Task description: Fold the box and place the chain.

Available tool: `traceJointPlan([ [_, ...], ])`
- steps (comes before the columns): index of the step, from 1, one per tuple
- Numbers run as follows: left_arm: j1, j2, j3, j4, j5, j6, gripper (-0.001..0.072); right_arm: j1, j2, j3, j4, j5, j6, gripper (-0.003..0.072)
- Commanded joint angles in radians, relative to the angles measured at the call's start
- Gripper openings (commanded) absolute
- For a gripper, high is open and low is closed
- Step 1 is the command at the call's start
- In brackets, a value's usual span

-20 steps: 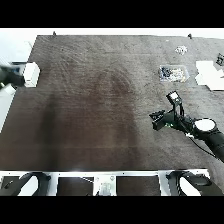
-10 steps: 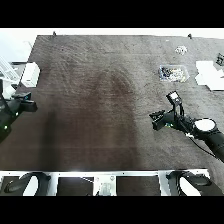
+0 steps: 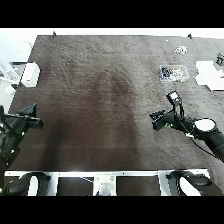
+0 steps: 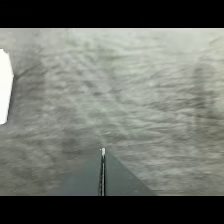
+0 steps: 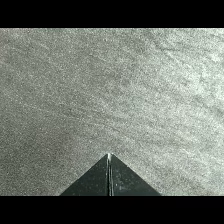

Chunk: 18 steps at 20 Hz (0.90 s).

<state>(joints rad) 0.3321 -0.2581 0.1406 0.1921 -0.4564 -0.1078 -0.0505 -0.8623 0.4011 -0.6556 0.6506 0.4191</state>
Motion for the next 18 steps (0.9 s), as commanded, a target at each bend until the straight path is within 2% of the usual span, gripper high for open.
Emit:
traceJointPlan([
  [1,0.001,0.064,-0.041,-0.01,-0.06,-0.028,0.0018,-0.001,0.001,-0.001,0.0,0.0,0.0,0.0006],
  [18,0.0,0.064,-0.05,-0.005,-0.058,-0.049,0.0018,-0.001,0.001,-0.001,0.0,0.0,0.0,0.0006],
])
